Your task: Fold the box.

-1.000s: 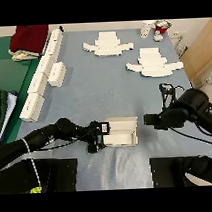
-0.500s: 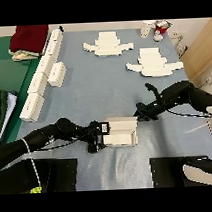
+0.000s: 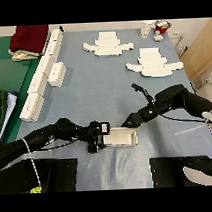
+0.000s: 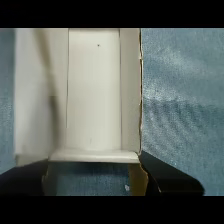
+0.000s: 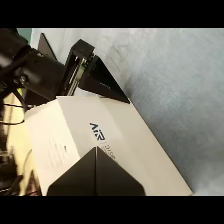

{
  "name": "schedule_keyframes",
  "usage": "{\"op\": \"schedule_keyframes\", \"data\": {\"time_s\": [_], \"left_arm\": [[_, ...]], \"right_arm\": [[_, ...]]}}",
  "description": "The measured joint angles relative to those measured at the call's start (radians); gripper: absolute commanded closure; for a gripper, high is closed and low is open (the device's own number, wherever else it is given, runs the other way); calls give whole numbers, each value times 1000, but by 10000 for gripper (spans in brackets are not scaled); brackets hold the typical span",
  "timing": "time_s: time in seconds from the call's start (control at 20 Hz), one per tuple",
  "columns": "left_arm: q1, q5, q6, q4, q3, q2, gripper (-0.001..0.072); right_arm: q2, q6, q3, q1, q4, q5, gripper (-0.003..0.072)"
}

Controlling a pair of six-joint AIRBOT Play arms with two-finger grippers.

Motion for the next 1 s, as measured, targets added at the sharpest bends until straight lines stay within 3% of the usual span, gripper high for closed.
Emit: {"op": "schedule_keyframes", "data": {"time_s": [0.55,1.0], "left_arm": [[0,0,0,0,0,0,287],[0,0,0,0,0,0,286]], "right_arm": [[430,-99,-339,236,2,485,681],[501,-103,-407,372,-75,652,674]]}}
